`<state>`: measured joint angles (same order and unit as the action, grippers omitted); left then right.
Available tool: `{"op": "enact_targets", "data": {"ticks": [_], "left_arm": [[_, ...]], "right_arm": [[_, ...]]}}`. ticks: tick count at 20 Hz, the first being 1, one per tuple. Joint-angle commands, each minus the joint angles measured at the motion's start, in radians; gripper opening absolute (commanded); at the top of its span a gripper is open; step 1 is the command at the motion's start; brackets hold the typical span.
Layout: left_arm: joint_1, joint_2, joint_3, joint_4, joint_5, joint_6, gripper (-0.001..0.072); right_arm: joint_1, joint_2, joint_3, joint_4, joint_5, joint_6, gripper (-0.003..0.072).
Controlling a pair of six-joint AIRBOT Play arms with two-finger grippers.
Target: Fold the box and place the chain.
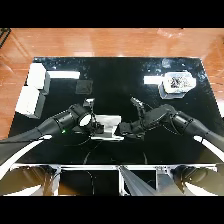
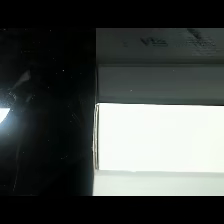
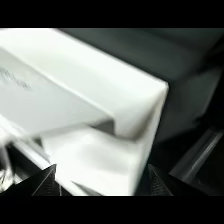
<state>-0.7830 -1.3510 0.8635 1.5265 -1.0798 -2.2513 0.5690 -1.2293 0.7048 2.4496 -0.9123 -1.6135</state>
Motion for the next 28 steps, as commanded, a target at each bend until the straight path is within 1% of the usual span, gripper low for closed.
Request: {"op": "enact_targets", "data": {"ticks": [1,4,7,13,14,15,18,19,24,28], "left_arm": [[-0.001,0.000,0.000,0.002,0.006,0.000,0.0024],[-0.001,0.000,0.000,0.002,0.006,0.000,0.0024],[-0.001,0.000,0.000,0.002,0.006,0.000,0.0024],[-0.001,0.000,0.000,0.002,0.006,0.000,0.0024],[-0.001,0.000,0.000,0.002,0.006,0.000,0.0024],[-0.001,0.000,0.000,0.002,0.006,0.000,0.0024],[-0.001,0.000,0.000,0.002,0.006,0.000,0.0024],[-0.001,0.000,0.000,0.002,0.006,0.000,0.0024],[-0.001,0.000,0.000,0.002,0.006,0.000,0.0024],[0.000,0.000,0.000,0.003,0.006,0.000,0.0024]], "right_arm": [[0.089,-0.008,0.043,-0.106,0.116,0.154,0.0642],[0.138,-0.017,0.072,-0.188,0.126,0.221,0.0641],[0.158,-0.017,0.091,-0.256,0.128,0.285,0.0641],[0.165,-0.017,0.101,-0.317,0.126,0.324,0.0640],[0.165,-0.017,0.101,-0.317,0.126,0.324,0.0561],[0.165,-0.017,0.101,-0.317,0.126,0.324,0.0535],[0.165,-0.017,0.101,-0.330,0.127,0.335,0.0533],[0.167,-0.017,0.101,-0.350,0.127,0.350,0.0473],[0.214,-0.017,0.101,-0.530,0.127,0.492,0.0467],[0.230,-0.039,0.113,-0.563,0.112,0.557,0.0468]]}}
